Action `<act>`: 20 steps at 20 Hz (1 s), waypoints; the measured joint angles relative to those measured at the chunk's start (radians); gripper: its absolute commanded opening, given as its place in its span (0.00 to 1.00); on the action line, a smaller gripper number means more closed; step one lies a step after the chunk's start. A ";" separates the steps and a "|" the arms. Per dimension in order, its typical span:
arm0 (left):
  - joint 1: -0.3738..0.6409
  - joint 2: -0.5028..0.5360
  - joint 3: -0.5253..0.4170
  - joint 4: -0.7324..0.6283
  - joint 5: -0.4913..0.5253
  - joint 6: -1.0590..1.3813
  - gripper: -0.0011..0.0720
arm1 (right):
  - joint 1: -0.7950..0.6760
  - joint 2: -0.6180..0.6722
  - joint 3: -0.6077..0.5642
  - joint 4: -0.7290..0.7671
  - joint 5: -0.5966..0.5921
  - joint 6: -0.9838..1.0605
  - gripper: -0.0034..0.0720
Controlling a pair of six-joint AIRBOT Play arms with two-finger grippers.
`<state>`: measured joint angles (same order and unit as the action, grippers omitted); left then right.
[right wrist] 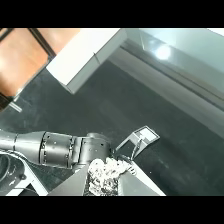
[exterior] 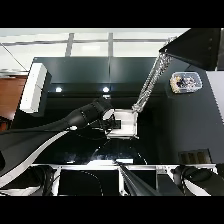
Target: Fold the box and place the chain.
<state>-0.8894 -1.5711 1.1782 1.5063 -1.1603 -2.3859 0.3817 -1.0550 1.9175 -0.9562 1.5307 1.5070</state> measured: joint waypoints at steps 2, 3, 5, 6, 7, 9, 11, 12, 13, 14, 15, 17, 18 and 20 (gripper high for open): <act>0.000 0.000 0.000 0.000 0.000 0.000 0.05 | 0.000 0.000 0.000 0.002 -0.003 0.000 0.05; 0.000 0.000 0.000 0.000 0.000 0.000 0.05 | 0.000 0.000 0.000 0.002 -0.005 0.000 0.05; 0.000 0.000 0.000 0.000 0.000 0.000 0.05 | 0.000 0.000 0.000 0.004 -0.012 0.000 0.05; 0.000 0.000 0.000 0.000 0.000 0.000 0.05 | 0.000 0.000 0.000 0.008 -0.019 0.000 0.05; 0.000 0.000 0.000 0.000 0.000 0.000 0.05 | 0.000 0.000 0.000 0.014 -0.029 0.000 0.05; 0.000 0.000 0.000 0.000 0.000 0.000 0.05 | 0.000 0.000 0.000 0.028 -0.045 0.000 0.05; 0.000 0.000 0.000 0.000 0.000 0.000 0.05 | 0.000 0.000 0.000 0.034 -0.059 0.000 0.05; 0.000 0.000 0.000 0.000 0.000 0.000 0.05 | 0.000 0.000 0.000 0.037 -0.066 -0.001 0.05; 0.000 0.000 0.000 0.000 0.000 0.000 0.05 | 0.000 0.000 0.000 0.037 -0.070 -0.001 0.05; 0.000 0.000 0.000 0.000 0.000 0.000 0.05 | 0.000 0.000 0.000 0.035 -0.072 -0.001 0.05; 0.000 0.000 0.000 0.000 0.000 0.000 0.05 | 0.000 0.000 0.000 0.031 -0.072 -0.001 0.05; 0.000 0.000 0.000 0.000 0.000 0.000 0.05 | 0.000 0.000 -0.005 0.024 -0.060 -0.001 0.05; 0.000 0.000 0.000 0.000 0.000 0.000 0.05 | 0.000 0.000 -0.019 0.022 -0.052 -0.002 0.05; 0.000 0.000 0.000 0.000 0.000 0.000 0.05 | 0.006 -0.001 -0.073 0.023 -0.045 -0.001 0.05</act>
